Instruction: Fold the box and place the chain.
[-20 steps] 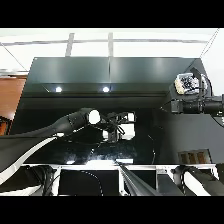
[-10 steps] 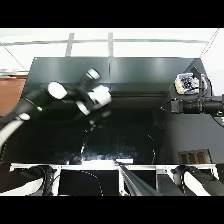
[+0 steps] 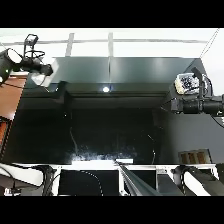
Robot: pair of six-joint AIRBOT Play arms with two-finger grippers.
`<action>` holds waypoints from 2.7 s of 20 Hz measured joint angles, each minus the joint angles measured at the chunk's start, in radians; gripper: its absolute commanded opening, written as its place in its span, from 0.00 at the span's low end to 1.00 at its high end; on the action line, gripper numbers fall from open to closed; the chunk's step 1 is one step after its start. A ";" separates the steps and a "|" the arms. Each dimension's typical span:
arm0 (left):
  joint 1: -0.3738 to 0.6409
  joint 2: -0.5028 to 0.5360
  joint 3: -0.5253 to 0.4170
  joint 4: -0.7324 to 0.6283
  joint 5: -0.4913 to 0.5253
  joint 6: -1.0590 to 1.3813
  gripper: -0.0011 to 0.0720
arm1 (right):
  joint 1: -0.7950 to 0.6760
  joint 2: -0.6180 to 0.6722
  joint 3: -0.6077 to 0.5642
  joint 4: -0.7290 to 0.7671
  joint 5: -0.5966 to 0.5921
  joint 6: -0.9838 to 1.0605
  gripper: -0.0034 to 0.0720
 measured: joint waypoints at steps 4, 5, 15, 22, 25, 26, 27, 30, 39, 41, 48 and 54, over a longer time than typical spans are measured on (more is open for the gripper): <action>0.084 -0.175 0.188 0.046 -0.043 -0.139 0.24 | 0.000 0.000 0.000 0.001 0.000 0.045 0.06; 0.100 -0.203 0.220 0.027 -0.043 -0.156 0.24 | 0.000 0.000 0.000 0.001 0.000 0.056 0.06; 0.148 -0.259 0.475 -0.029 -0.301 -0.200 0.83 | 0.006 0.000 0.000 0.005 0.015 0.088 0.06; 0.135 0.020 0.411 -0.043 -0.609 -0.320 0.05 | 0.007 0.033 0.014 0.016 0.091 0.071 0.06; 0.064 0.277 0.122 -0.093 -0.532 -0.311 0.05 | 0.032 0.095 0.017 -0.030 0.066 0.060 0.06; 0.026 0.389 -0.019 -0.112 -0.462 -0.300 0.05 | 0.050 0.117 0.016 -0.060 0.026 0.057 0.06; -0.013 0.492 -0.157 -0.124 -0.388 -0.291 0.05 | 0.072 0.136 0.012 -0.098 -0.029 0.056 0.06; -0.130 0.806 -0.592 -0.149 -0.149 -0.270 0.05 | 0.125 0.165 -0.035 -0.187 -0.258 0.054 0.06; -0.178 1.201 -1.055 -0.148 0.033 -0.256 0.05 | 0.091 0.183 -0.139 -0.351 -0.624 0.077 0.06; -0.178 1.214 -1.069 -0.148 0.035 -0.255 0.05 | 0.085 0.183 -0.143 -0.369 -0.607 0.078 0.06; -0.178 1.228 -1.083 -0.149 0.043 -0.256 0.05 | 0.081 0.183 -0.145 -0.385 -0.589 0.079 0.06; -0.177 1.228 -1.084 -0.150 0.044 -0.256 0.05 | 0.081 0.183 -0.145 -0.387 -0.587 0.079 0.06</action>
